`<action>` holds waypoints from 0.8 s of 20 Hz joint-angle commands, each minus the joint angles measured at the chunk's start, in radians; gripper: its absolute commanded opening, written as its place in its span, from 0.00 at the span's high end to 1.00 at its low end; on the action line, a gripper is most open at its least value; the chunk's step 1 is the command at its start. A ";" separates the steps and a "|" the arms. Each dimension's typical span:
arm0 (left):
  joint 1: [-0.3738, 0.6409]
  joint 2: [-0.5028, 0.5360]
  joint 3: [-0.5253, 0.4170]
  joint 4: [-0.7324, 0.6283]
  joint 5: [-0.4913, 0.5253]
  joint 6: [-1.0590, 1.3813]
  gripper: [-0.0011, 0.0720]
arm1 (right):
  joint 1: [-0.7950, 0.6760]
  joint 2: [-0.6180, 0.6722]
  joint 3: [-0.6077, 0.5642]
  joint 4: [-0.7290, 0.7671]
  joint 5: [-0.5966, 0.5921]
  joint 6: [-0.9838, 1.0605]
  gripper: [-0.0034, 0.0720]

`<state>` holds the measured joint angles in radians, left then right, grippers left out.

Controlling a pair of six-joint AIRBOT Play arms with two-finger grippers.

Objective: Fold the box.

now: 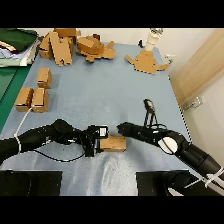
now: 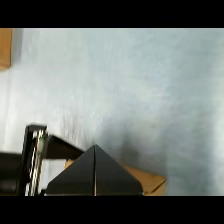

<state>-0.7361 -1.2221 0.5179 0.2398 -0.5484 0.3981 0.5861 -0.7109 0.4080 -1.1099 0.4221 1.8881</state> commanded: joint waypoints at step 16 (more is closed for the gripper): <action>0.039 0.109 -0.001 0.019 0.396 -0.403 0.34 | -0.696 0.029 0.080 -0.330 0.277 0.038 0.95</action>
